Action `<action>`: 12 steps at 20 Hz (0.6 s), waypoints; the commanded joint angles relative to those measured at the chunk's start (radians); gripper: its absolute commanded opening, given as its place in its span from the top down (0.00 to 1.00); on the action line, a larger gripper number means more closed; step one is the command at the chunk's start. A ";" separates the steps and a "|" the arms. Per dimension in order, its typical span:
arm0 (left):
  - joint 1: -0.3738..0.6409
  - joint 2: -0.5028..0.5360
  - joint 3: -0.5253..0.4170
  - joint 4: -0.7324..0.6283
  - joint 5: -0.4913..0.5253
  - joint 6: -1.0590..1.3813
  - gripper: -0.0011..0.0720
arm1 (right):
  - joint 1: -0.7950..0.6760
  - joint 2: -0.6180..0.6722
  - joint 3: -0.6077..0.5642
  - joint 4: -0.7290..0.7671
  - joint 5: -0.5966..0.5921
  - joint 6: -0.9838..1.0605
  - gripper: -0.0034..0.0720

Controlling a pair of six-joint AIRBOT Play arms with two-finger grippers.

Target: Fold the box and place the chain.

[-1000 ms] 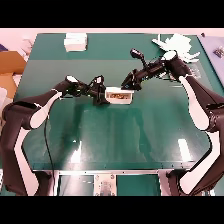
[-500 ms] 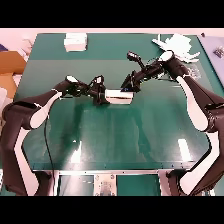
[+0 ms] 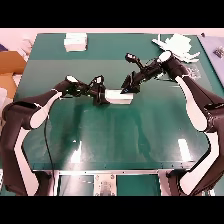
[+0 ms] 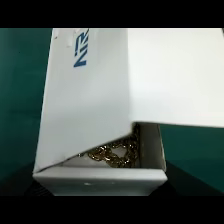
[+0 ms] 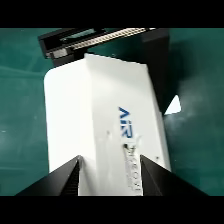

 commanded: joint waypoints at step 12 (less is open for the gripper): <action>0.000 0.000 0.000 0.000 0.000 0.000 0.49 | 0.043 0.000 0.023 -0.123 -0.043 0.003 0.34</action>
